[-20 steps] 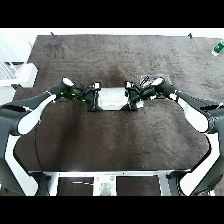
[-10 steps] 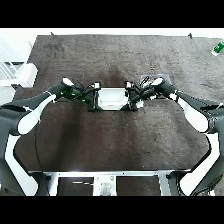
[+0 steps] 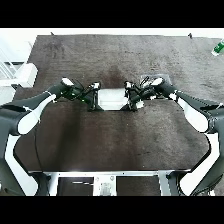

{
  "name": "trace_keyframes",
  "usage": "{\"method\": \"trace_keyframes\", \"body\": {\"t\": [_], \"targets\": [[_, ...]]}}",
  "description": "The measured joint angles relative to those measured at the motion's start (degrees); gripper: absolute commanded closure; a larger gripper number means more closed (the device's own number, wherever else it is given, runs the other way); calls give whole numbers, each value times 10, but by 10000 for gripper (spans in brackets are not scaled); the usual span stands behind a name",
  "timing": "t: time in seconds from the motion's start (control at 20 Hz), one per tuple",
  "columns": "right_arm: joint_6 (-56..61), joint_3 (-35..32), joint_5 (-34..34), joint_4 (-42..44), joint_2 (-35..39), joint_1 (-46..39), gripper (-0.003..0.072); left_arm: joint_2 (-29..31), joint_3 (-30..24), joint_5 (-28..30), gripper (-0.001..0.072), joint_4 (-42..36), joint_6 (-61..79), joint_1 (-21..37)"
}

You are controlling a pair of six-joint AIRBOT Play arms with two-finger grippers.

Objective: Fold the box and place the chain.

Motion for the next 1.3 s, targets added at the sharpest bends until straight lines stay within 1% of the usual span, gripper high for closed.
{"method": "trace_keyframes", "body": {"t": [1.2, 1.25, 1.3], "targets": [[-1, 0, -1, 0, 0, 0, 86, 0, 0, -2, 182, -3, 1, 0], [-1, 0, -1, 1, 0, 0, 68, 0, 0, -2, 182, -4, 1, 0], [-1, 0, -1, 2, 0, 0, -28, 0, 0, -2, 183, -4, 1, 0]]}}
